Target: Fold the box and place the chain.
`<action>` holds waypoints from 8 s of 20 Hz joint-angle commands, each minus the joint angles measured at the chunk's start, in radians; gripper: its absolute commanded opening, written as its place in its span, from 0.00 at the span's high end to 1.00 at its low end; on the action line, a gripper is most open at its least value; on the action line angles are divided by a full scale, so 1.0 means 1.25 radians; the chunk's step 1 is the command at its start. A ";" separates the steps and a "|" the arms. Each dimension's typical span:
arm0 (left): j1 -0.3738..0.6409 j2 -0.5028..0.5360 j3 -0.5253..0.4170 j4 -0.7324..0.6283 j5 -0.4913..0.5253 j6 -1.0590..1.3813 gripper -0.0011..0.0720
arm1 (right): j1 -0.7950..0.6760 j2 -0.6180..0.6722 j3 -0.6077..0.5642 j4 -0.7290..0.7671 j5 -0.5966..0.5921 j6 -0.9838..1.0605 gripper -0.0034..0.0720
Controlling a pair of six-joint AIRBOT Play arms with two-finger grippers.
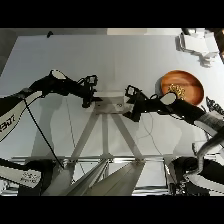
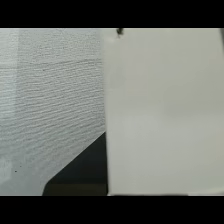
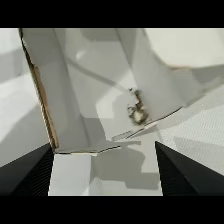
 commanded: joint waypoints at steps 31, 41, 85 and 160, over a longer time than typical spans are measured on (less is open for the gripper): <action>0.000 -0.001 0.000 0.000 0.000 0.000 0.97 | -0.093 -0.218 0.225 0.054 0.255 -0.385 0.03; 0.000 -0.001 0.000 0.000 0.000 0.000 0.97 | -0.083 -0.226 0.221 0.005 0.269 -0.384 0.04; 0.000 -0.001 0.000 0.000 0.000 0.000 0.97 | -0.068 -0.282 0.190 0.082 0.245 -0.375 0.27; 0.026 0.145 -0.001 0.106 -0.041 -0.439 0.97 | -0.068 -0.282 0.190 0.082 0.245 -0.376 0.27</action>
